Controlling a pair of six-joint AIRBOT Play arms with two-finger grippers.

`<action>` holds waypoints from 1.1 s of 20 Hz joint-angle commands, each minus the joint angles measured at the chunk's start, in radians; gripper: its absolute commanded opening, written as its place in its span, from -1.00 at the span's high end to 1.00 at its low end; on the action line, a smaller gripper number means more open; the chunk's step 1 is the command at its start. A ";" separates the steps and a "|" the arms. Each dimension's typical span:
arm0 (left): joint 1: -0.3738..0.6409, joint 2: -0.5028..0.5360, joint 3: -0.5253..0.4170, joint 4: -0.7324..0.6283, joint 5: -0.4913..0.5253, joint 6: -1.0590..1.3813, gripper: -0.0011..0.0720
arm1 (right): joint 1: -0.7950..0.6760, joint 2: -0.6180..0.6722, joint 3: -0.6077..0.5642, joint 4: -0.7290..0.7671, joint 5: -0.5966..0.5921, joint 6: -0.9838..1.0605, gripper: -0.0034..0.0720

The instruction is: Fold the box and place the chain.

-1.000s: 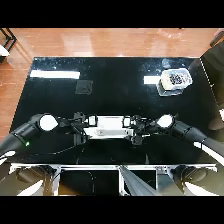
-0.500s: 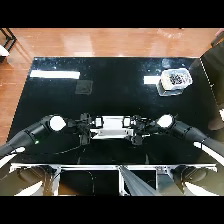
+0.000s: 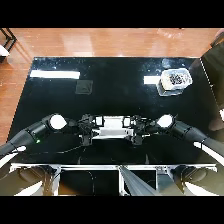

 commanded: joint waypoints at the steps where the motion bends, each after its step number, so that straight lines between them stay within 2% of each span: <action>1: -0.001 -0.016 0.001 -0.076 -0.004 0.002 0.36 | 0.001 0.000 0.000 0.000 0.000 0.001 -0.34; 3: 0.000 -0.026 0.001 -0.097 0.003 0.004 0.42 | 0.001 0.000 -0.001 0.000 0.000 0.001 -0.34; 12: -0.009 -0.074 0.001 -0.122 0.020 0.005 0.40 | 0.001 0.000 0.000 0.000 0.000 0.001 -0.34; 13: -0.009 -0.077 0.001 -0.122 0.020 0.005 0.32 | 0.001 0.000 0.000 0.000 0.000 0.001 -0.34; 14: -0.009 -0.077 0.001 -0.122 0.023 0.005 0.11 | 0.001 0.000 0.000 0.000 0.000 0.001 -0.34; 16: -0.009 -0.077 0.001 -0.122 0.021 0.004 -0.01 | 0.001 0.000 0.000 0.000 0.000 0.001 -0.34; 18: -0.009 -0.077 0.001 -0.123 0.021 0.004 -0.29 | 0.001 0.000 -0.001 0.000 0.000 0.001 -0.34; 19: -0.009 -0.077 0.001 -0.122 0.020 0.004 -0.25 | 0.001 0.000 0.000 0.000 0.000 0.001 -0.34; 20: -0.009 -0.077 0.001 -0.122 0.016 0.004 -0.03 | 0.001 0.000 0.000 0.000 0.000 0.001 -0.34; 22: -0.009 -0.077 0.001 -0.123 0.014 0.004 0.05 | 0.001 0.000 -0.001 0.000 0.000 0.001 -0.34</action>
